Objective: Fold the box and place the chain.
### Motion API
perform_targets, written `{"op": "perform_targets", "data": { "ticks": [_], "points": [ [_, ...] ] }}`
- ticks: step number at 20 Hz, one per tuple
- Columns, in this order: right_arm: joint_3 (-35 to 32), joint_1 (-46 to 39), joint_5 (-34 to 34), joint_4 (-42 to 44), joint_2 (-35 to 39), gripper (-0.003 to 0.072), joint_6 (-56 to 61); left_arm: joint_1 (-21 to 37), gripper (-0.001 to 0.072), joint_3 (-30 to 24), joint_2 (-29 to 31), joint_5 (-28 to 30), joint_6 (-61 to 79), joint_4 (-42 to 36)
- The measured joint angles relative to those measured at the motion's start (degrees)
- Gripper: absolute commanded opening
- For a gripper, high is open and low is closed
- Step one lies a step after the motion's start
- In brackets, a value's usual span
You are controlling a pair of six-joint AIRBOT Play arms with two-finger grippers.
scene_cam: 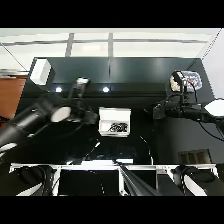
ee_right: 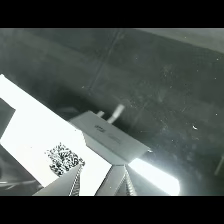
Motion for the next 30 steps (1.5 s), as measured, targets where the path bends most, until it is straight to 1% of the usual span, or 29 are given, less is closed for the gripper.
{"op": "perform_targets", "data": {
  "ticks": [1, 2, 3, 5, 7, 9, 10, 13, 15, 18, 21, 25, 30],
  "points": [
    [0.0, 0.0, 0.0, 0.0, 0.0, 0.0316, 0.13, 3.48, 0.0435, -2.91, 2.6, 1.53, 2.38, -0.72],
    [0.0, 0.0, 0.02, -0.02, 0.0, 0.0316, 0.33, 7.15, 0.049, -5.7, 4.68, 2.67, 5.86, -3.3],
    [0.0, 0.0, 0.02, -0.02, 0.0, 0.0316, 0.52, 11.02, 0.0618, -8.35, 6.14, 4.55, 10.95, -7.63],
    [0.0, 0.0, 0.0, -0.02, 0.0, 0.0316, 1.05, 18.88, 0.072, -13.18, 7.19, 5.51, 26.18, -21.35],
    [0.0, 0.0, 0.0, -0.02, 0.0, 0.0316, 1.64, 24.85, 0.072, -16.46, 5.88, 4.37, 44.13, -33.97],
    [0.0, 0.0, 0.0, -0.02, 0.0, 0.0316, 2.27, 27.67, 0.072, -18.14, 3.54, 3.23, 59.84, -41.46],
    [0.0, 0.0, 0.0, -0.02, 0.0, 0.0316, 2.64, 28.26, 0.072, -18.62, 2.29, 3.21, 67.3, -43.98],
    [0.0, 0.0, 0.0, -0.02, 0.0, 0.0316, 3.13, 28.02, 0.072, -19.5, -1.05, 3.56, 90.29, -48.76],
    [0.0, 0.0, 0.02, -0.02, 0.0, 0.0316, 3.23, 26.12, 0.072, -19.71, -2.56, 5.73, 103.51, -50.27],
    [0.0, 0.0, 0.0, -0.02, 0.0, 0.0316, 3.58, 22.21, 0.072, -19.67, -4.92, 10.75, 117.2, -51.6],
    [0.0, 0.0, 0.02, -0.02, 0.0, 0.0316, 3.8, 19.76, 0.072, -18.29, -9.11, 13.92, 123.8, -52.54],
    [0.0, 0.0, 0.02, -0.02, 0.0, 0.0316, 3.98, 18.49, 0.072, -16.72, -13.94, 15.13, 127.05, -57.51],
    [0.0, 0.0, 0.04, -0.02, 0.0, 0.0316, 3.98, 16.7, 0.072, -15.74, -16.57, 15.5, 128.3, -60.89]
  ]
}}
